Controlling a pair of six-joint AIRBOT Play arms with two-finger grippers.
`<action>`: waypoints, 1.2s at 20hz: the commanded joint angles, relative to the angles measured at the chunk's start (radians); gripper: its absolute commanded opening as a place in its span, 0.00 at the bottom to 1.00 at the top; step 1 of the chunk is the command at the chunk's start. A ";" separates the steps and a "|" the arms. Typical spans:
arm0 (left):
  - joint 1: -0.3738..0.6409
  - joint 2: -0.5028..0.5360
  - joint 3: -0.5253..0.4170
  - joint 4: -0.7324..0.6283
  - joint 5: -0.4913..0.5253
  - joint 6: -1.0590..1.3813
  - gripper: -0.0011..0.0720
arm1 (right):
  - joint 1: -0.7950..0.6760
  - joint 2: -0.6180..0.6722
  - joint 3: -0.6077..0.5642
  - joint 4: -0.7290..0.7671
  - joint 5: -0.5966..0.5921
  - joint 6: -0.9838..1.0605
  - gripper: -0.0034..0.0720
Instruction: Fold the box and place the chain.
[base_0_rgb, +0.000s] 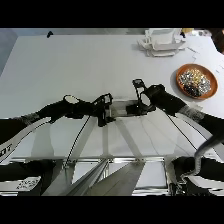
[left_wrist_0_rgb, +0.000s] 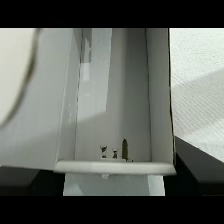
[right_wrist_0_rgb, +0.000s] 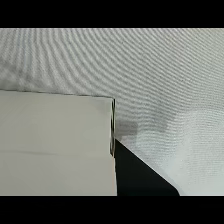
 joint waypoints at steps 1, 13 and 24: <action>0.000 0.001 0.001 0.002 0.000 0.004 0.36 | 0.000 0.011 0.001 0.000 0.004 -0.008 0.11; 0.000 0.001 0.001 0.002 0.000 0.004 0.36 | -0.109 0.465 0.024 -0.020 0.056 -0.318 0.62; 0.000 0.001 0.001 0.002 0.000 0.004 0.36 | -0.789 0.285 0.082 -0.017 -0.146 -0.471 0.40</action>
